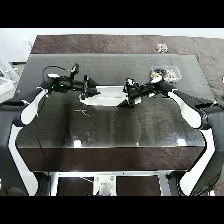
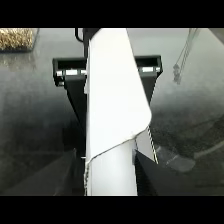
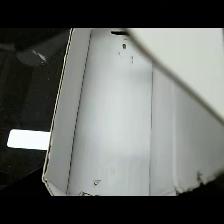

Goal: Fold the box and place the chain.

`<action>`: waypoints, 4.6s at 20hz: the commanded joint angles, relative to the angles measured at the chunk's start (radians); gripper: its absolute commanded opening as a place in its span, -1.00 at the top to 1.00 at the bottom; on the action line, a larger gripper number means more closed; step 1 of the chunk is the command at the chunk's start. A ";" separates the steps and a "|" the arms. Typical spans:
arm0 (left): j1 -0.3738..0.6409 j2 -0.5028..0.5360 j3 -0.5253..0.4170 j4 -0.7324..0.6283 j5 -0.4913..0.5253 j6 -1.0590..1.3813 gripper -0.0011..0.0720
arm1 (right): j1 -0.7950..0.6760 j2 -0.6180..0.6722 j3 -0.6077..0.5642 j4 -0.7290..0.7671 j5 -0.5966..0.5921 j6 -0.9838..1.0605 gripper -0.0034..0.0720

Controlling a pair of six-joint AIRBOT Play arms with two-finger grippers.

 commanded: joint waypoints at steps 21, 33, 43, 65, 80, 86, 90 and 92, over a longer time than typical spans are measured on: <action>0.101 0.682 -0.322 0.044 0.219 -0.132 0.93 | 0.000 0.000 0.000 0.000 0.000 0.000 -0.67; -0.063 0.733 -0.670 0.095 0.393 -0.008 0.92 | 0.000 0.000 0.000 0.001 -0.001 0.000 -0.67; -0.064 0.512 -0.534 0.054 0.477 -0.125 0.91 | 0.000 0.000 0.000 0.001 0.000 0.000 -0.67; -0.098 0.270 -0.241 0.039 0.567 -0.145 0.91 | 0.000 0.000 0.000 0.001 -0.001 0.000 -0.67; -0.143 0.226 -0.242 0.153 0.618 -0.160 0.91 | 0.000 0.000 0.000 0.001 0.000 0.000 -0.67; -0.143 0.231 -0.241 0.158 0.617 -0.157 0.91 | 0.000 0.000 0.000 0.001 0.000 0.000 -0.67; -0.143 0.286 -0.235 0.163 0.524 -0.181 0.91 | 0.000 0.000 0.000 0.001 0.000 0.000 -0.67; -0.143 0.347 -0.235 0.216 0.518 -0.205 0.91 | 0.000 0.000 0.000 0.001 0.000 0.000 -0.67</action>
